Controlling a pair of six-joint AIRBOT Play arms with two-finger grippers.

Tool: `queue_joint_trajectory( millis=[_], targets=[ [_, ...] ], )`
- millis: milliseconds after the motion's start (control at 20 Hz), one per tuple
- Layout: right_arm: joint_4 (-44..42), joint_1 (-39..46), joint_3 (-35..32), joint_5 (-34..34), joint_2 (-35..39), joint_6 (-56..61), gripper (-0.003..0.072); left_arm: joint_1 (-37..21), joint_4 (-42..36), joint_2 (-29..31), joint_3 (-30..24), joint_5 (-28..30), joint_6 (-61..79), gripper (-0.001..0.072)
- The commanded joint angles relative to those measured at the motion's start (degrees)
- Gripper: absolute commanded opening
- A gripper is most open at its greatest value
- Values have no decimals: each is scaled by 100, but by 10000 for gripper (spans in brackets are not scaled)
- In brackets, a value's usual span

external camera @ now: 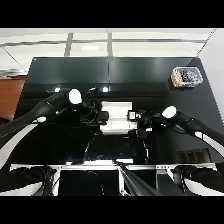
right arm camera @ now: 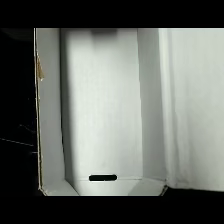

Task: Fold the box and place the chain.

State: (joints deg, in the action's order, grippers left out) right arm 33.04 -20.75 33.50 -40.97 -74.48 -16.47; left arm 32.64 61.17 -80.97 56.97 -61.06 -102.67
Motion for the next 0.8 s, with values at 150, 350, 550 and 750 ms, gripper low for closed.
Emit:
queue_joint_trajectory(
  millis=[150,350,550,750],
  targets=[
    [4,-7,-2,-9,-2,0,232,457,1510,0,210,4,-1038,334],
    [4,-7,-2,-9,-2,0,232,754,1974,-61,442,-15,-1482,333],
    [4,-7,-2,-9,-2,0,232,942,2090,-446,763,-387,-1969,333],
    [7,-7,-2,-9,-2,0,232,1032,2085,-610,809,-249,-2581,333]
  ],
)
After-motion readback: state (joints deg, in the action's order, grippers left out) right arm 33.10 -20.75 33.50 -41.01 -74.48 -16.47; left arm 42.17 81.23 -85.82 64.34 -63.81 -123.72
